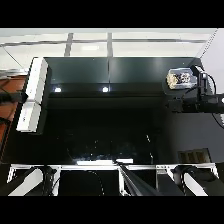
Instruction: Fold the box and place the chain.
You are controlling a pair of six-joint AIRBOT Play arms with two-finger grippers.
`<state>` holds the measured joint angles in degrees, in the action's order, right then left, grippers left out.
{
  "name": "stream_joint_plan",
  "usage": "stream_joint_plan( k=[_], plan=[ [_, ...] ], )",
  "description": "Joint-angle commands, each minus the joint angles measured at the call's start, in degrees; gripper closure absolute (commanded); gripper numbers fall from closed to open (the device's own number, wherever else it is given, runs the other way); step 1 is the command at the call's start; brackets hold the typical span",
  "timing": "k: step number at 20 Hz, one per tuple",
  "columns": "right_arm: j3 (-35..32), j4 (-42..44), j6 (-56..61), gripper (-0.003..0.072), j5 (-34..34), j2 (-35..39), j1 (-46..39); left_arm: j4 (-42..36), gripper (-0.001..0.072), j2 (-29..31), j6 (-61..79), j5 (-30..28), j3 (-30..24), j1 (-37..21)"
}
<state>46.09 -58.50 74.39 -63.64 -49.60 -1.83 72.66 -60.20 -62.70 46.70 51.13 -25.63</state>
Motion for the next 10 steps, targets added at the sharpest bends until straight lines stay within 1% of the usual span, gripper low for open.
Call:
stream_joint_plan(
  k=[1,2,3,4,5,6,7,8,9,10],
  plan=[
    [0.0,0.0,-0.6,0.0663,2.2,0.0,1.7,-7.4,0.0676,6.6,-6.4,9.8,3.4,0.5],
    [0.0,-0.1,-1.3,0.0664,3.7,0.0,3.3,-11.4,0.0683,9.1,-5.8,11.2,2.6,1.9],
    [-0.2,-0.3,-2.1,0.0663,5.7,0.0,5.0,-14.3,0.0683,11.7,-4.6,10.8,0.9,4.2],
    [-0.9,-0.7,-3.1,0.0664,8.9,0.0,6.9,-15.4,0.0684,14.8,-4.1,9.1,-1.5,7.8],
    [-2.0,-1.8,-3.3,0.0664,12.8,0.0,8.5,-14.7,0.0684,17.5,-4.1,6.6,-4.3,12.3],
    [-3.9,-3.1,-3.2,0.0665,18.3,0.0,9.9,-13.7,0.0684,20.2,-4.2,2.9,-8.0,17.8],
    [-6.4,-3.6,-3.3,0.0665,24.4,0.0,11.0,-11.6,0.0684,21.9,-4.1,-1.0,-11.5,23.2],
    [-9.5,-4.4,-3.2,0.0665,30.8,0.0,11.6,-6.8,0.0684,23.0,-4.3,-4.9,-15.0,28.7],
    [-12.5,-4.9,-3.3,0.0664,36.3,0.0,11.7,-0.8,0.0683,23.3,-7.0,-8.5,-17.6,32.6],
    [-14.5,-5.5,-3.3,0.0664,39.3,0.0,11.5,2.8,0.0682,23.2,-11.2,-10.8,-19.0,34.7]
  ],
)
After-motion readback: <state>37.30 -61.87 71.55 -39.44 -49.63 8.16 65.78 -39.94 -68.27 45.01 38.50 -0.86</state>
